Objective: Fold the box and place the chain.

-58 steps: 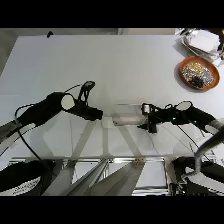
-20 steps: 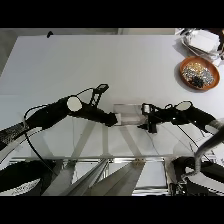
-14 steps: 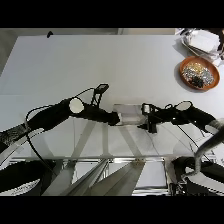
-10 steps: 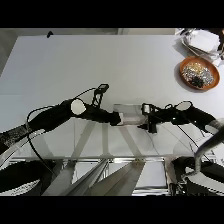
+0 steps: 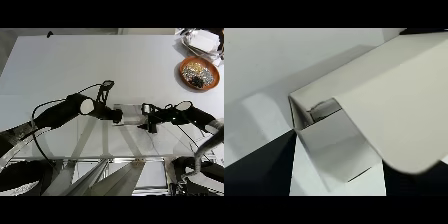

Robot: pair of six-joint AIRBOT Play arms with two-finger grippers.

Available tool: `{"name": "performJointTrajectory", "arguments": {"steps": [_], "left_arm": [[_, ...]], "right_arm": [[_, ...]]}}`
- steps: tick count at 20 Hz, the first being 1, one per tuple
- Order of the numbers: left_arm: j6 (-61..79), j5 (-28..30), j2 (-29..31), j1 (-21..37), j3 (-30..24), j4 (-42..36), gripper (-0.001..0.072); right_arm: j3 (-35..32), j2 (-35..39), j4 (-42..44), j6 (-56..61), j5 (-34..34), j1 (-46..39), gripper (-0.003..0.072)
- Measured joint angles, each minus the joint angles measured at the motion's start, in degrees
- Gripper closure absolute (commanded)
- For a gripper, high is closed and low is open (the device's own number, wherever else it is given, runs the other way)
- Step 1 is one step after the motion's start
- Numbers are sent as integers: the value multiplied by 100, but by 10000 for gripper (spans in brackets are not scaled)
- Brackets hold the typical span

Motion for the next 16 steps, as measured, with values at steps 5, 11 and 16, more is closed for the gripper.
{"name": "performJointTrajectory", "arguments": {"steps": [5, 11, 16], "left_arm": [[-466, -483, -387, -173, 494, 501, 150], [-887, -890, -778, -350, 955, 776, 151], [-1438, -1486, -1128, -424, 1338, 1128, 170]], "right_arm": [[0, 0, 0, -2, 0, 0, 366], [0, 0, 0, 0, 0, 0, 366], [0, 0, 0, -2, 0, 0, 366]]}}
